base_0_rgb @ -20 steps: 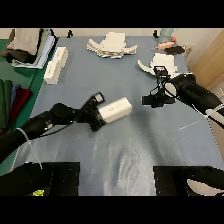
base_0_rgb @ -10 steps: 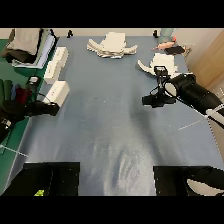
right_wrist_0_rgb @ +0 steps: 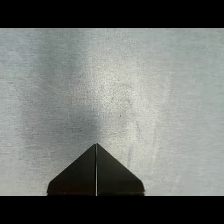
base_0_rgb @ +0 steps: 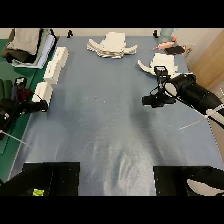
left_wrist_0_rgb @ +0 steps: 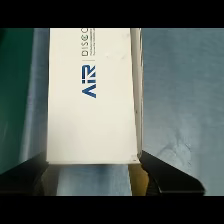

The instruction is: Fold the box.

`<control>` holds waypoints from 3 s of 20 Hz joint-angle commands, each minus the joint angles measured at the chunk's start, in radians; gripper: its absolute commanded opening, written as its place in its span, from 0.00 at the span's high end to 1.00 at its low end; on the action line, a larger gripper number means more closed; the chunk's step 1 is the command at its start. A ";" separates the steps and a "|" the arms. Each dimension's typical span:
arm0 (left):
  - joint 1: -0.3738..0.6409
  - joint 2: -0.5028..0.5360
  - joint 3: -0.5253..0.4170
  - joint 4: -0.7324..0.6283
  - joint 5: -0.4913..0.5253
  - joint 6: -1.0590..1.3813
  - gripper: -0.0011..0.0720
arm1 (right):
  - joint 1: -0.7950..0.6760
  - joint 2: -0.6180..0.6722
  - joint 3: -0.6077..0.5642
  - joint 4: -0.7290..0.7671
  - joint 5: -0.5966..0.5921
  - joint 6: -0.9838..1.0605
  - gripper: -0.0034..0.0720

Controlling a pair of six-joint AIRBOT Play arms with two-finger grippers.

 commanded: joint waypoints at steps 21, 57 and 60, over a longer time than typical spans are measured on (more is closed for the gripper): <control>-0.123 -0.705 0.784 -0.046 0.010 0.027 0.27 | 0.000 -0.001 0.001 0.001 0.001 0.000 0.95; -0.048 -0.537 0.790 0.053 -0.367 0.021 0.03 | 0.000 -0.001 0.001 0.001 0.001 0.000 0.95; -0.032 -0.407 0.790 0.070 -0.463 0.017 0.04 | 0.000 -0.001 0.001 0.002 0.001 0.000 0.95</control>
